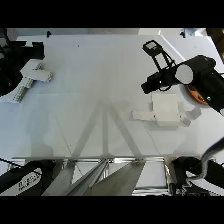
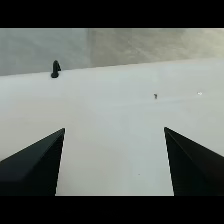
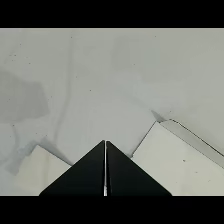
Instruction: Fold the box and place the chain.
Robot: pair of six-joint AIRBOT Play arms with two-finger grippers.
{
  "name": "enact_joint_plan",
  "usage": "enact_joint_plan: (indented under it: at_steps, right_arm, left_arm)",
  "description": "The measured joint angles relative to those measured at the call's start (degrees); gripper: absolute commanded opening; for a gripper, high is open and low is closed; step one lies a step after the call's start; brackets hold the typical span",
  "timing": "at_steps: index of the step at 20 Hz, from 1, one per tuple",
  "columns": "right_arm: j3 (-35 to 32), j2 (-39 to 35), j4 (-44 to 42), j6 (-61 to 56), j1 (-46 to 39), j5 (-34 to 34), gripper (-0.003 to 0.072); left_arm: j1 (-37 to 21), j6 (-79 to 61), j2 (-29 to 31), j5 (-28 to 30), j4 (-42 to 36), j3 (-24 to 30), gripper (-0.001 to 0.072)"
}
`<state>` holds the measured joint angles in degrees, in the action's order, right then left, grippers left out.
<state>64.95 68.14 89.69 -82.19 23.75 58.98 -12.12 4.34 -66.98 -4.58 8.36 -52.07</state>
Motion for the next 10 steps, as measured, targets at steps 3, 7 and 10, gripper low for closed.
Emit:
enact_joint_plan:
  at_steps: [3,7,10]
  right_arm:
    - [0.0,0.0,0.1,0.1,0.0,0.0,0.0282]
    - [1.1,-0.4,2.2,-0.5,0.0,0.9,0.0287]
    - [3.4,-1.1,7.0,-1.9,-0.5,4.2,0.0289]
  left_arm:
    - [0.0,0.0,0.0,0.0,0.0,0.0,0.0698]
    - [0.0,0.0,0.0,0.0,0.0,0.0,0.0698]
    - [0.0,0.0,0.0,0.0,0.0,0.0,0.0698]
